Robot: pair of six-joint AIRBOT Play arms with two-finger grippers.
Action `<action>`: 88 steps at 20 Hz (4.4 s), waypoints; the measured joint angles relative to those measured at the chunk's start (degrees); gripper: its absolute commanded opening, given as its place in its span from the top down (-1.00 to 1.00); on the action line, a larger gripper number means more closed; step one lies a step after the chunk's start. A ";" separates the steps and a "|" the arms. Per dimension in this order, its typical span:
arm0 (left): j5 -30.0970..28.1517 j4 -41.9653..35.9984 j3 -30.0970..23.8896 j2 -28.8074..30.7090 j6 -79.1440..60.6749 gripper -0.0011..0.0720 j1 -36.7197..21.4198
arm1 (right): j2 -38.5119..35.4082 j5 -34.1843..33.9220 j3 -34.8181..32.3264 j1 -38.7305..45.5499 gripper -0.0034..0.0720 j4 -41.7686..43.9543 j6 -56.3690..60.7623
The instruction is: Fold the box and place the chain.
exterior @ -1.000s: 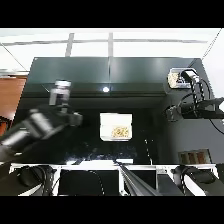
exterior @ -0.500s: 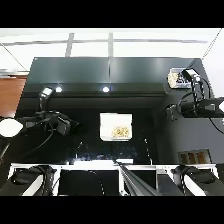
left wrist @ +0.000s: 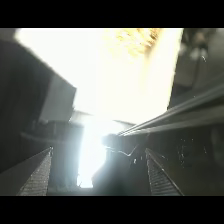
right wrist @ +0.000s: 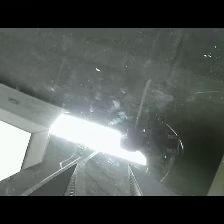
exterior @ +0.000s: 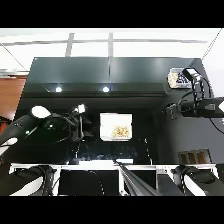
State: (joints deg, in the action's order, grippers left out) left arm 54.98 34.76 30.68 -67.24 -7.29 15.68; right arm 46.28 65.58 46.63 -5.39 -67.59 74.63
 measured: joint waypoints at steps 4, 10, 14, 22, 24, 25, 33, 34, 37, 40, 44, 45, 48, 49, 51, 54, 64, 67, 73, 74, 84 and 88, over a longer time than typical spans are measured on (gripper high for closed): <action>-0.26 -0.52 3.34 -5.33 -4.07 -0.98 2.49 | 0.02 -0.50 0.00 0.00 -0.09 0.04 0.39; -0.59 -0.11 5.49 -8.52 -5.70 -0.98 5.81 | 0.00 -1.20 0.00 0.00 -0.09 0.04 1.07; -1.01 0.04 5.77 -8.96 -5.88 -0.98 6.51 | 0.00 -1.49 0.00 0.00 -0.09 0.02 1.46; 0.66 1.84 5.81 -9.05 -5.35 -0.98 6.73 | 0.02 -1.62 0.00 0.00 -0.09 0.00 1.51; 0.72 1.84 5.81 -9.05 -4.83 -0.98 6.75 | 0.00 -1.62 0.00 0.00 -0.09 0.00 1.57; 0.79 1.70 5.81 -9.05 -4.74 -0.98 6.80 | 0.00 -1.62 0.00 0.00 -0.09 0.00 1.66; -0.15 -1.92 5.81 -9.53 -4.33 -0.98 7.67 | 0.00 -1.53 0.00 0.00 -0.09 0.00 2.19; -0.22 -2.10 5.81 -9.60 -4.33 -0.98 7.78 | 0.00 -1.46 0.00 0.00 -0.09 0.00 2.34; -0.39 -2.45 5.81 -9.64 -4.28 -0.97 8.07 | 0.00 -1.40 0.00 0.00 -0.09 0.02 2.58; -0.90 -2.64 5.81 -9.66 -4.28 -0.64 9.03 | 0.02 -1.38 0.00 0.00 -0.09 0.00 2.75; -1.88 -2.67 5.84 -9.66 -4.31 -0.31 10.36 | 0.28 -1.33 0.00 -0.17 -0.11 -0.28 4.39; -1.95 -2.58 5.84 -9.66 -4.28 -0.29 10.54 | 0.61 -1.36 0.00 -0.50 -0.81 -0.35 5.03; -2.05 -2.27 5.84 -9.64 -4.28 -0.29 10.80 | 2.99 -2.56 0.00 -2.58 -0.99 -0.33 5.92; -2.10 -2.23 5.84 -9.66 -4.28 -0.29 10.82 | 4.42 -3.15 0.00 -3.30 -0.98 -0.31 6.69; -2.12 -2.19 5.84 -9.64 -4.28 -0.29 10.91 | 8.31 -5.07 0.00 -4.94 -0.98 0.87 8.15; -2.16 -2.12 5.84 -9.64 -4.28 -0.29 10.93 | 14.67 -11.10 0.46 -6.99 -0.98 6.73 5.57; -2.14 -1.66 6.32 -9.66 -4.17 -0.29 10.95 | 23.06 -8.87 3.98 -11.85 -0.98 20.70 -32.17; -2.14 -1.66 6.36 -9.68 -4.20 -0.29 10.95 | 22.01 -5.97 6.23 -12.33 -0.98 19.76 -39.47; -2.10 -1.66 6.36 -9.68 -4.26 -0.29 10.95 | 21.42 -4.98 4.74 -16.20 -0.98 20.83 -48.87; -2.10 -1.66 6.36 -9.68 -4.28 -0.29 10.95 | 21.42 -5.05 4.42 -17.07 -0.98 20.81 -49.83; -2.05 -1.60 6.36 -9.68 -4.28 -0.29 10.95 | 21.40 1.05 3.67 -19.78 -0.98 19.91 -53.62; -1.99 -1.60 6.36 -9.68 -4.28 -0.29 10.95 | 21.40 2.05 3.67 -20.31 -0.98 19.93 -53.81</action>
State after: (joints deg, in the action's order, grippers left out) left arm 52.99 33.17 37.04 -76.93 -11.57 26.63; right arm 67.68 67.64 50.30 -25.69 -47.66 20.82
